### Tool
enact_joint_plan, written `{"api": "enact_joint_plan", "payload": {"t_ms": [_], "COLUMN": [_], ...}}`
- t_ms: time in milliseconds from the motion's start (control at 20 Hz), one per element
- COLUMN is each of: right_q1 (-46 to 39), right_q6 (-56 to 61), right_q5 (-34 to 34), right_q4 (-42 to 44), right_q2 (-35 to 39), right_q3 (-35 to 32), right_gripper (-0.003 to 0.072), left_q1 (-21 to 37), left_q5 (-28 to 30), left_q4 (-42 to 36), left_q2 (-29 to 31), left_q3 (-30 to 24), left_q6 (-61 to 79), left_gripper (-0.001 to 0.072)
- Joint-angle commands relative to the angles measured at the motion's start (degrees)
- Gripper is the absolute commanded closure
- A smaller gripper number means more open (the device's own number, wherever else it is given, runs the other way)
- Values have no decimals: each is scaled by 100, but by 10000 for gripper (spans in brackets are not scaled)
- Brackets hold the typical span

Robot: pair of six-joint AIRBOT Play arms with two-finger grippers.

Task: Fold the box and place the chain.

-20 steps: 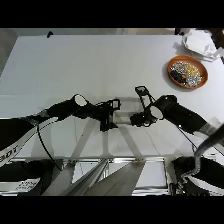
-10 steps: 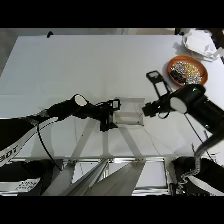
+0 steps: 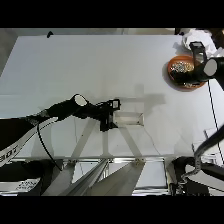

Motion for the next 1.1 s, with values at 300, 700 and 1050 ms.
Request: {"api": "enact_joint_plan", "payload": {"t_ms": [300,700,1050], "right_q1": [-570,-573,-577], "right_q6": [-199,68,140], "right_q5": [-492,-413,-157], "right_q4": [638,938,944], "right_q2": [-2341,-2603,-2603], "right_q3": [1823,1864,1864], "right_gripper": [325,373,668], "left_q1": [-4,-4,-4], "left_q5": [-35,-33,-33], "left_q4": [4,4,4], "left_q2": [4,4,4], "left_q3": [-4,-4,-4], "left_q6": [0,0,0], "left_gripper": [300,300,300]}}
